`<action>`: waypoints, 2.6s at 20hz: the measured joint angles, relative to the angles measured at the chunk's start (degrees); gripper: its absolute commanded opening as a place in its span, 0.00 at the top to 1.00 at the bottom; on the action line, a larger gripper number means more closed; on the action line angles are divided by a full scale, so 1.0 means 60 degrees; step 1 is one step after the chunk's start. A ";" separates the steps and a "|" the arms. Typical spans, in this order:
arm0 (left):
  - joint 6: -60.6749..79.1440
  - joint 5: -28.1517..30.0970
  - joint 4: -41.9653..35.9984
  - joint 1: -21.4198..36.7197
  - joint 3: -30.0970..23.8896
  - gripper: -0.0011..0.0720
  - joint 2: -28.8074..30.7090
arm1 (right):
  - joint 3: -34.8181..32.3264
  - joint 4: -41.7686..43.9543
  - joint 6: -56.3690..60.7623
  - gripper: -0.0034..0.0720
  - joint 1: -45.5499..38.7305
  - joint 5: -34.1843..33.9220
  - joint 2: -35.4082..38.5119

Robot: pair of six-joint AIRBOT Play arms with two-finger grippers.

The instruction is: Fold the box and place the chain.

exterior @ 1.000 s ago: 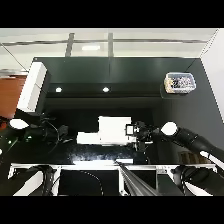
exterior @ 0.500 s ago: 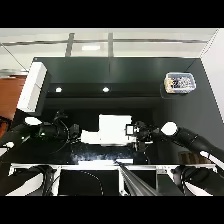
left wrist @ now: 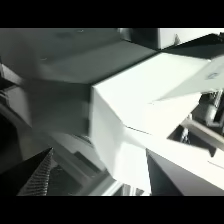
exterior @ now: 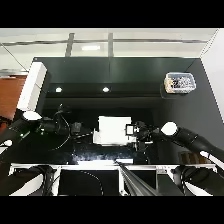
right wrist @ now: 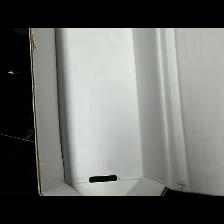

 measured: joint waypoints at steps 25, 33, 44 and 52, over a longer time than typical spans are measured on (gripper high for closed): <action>-0.9777 0.1869 0.7708 -0.6852 0.3242 0.27 -0.0867 | 0.0000 0.0000 0.0007 0.64 0.0000 -0.0011 0.0004; -1.2273 0.0834 0.8648 -0.7614 0.4189 0.62 -0.1770 | 0.0000 0.0000 0.0004 0.64 0.0000 -0.0011 0.0000; -1.4054 0.0809 0.9227 -0.7697 0.4288 0.63 -0.1963 | 0.0000 0.0000 0.0004 0.64 0.0000 -0.0004 0.0000; -1.4189 0.0838 0.9136 -0.7705 0.4291 0.77 -0.2044 | 0.0000 0.0000 0.0004 0.64 0.0000 0.0007 0.0000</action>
